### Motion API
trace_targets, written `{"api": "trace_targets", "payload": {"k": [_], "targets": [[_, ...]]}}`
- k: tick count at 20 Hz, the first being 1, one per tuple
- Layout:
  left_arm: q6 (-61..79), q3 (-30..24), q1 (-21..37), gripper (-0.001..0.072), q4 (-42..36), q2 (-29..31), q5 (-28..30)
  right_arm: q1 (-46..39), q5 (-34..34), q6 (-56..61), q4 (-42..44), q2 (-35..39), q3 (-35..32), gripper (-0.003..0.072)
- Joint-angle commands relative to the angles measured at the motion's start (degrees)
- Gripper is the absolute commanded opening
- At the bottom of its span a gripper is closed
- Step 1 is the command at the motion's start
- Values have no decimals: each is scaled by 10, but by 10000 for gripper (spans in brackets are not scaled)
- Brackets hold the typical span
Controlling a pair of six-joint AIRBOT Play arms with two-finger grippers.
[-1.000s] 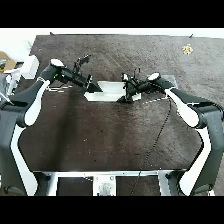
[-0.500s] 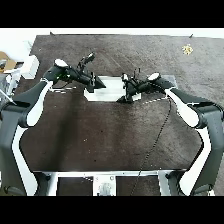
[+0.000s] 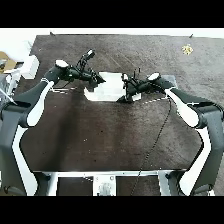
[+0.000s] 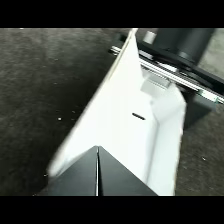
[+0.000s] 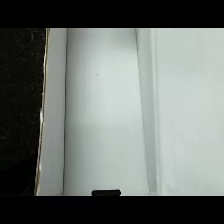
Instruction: Fold the box and place the chain.
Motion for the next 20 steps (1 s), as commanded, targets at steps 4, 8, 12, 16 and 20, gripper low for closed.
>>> {"api": "trace_targets", "payload": {"k": [4, 8, 12, 16, 20], "targets": [[-66, 0, 1, 11, 26, -30, 26, 0, 0, 0, 0, 0, 0, 429], [-77, 0, 1, 10, 31, -41, 0, 0, 0, 0, 0, 0, 0, 429], [-106, 0, 1, 10, 71, -41, 0, 0, 0, 0, 0, 0, 0, 429], [-106, 3, 1, 10, 77, -37, 8, 0, 0, 0, 0, 0, 0, 429], [-102, 3, 2, 10, 77, -1, 32, 0, 0, 0, 0, 0, 0, 428]]}}
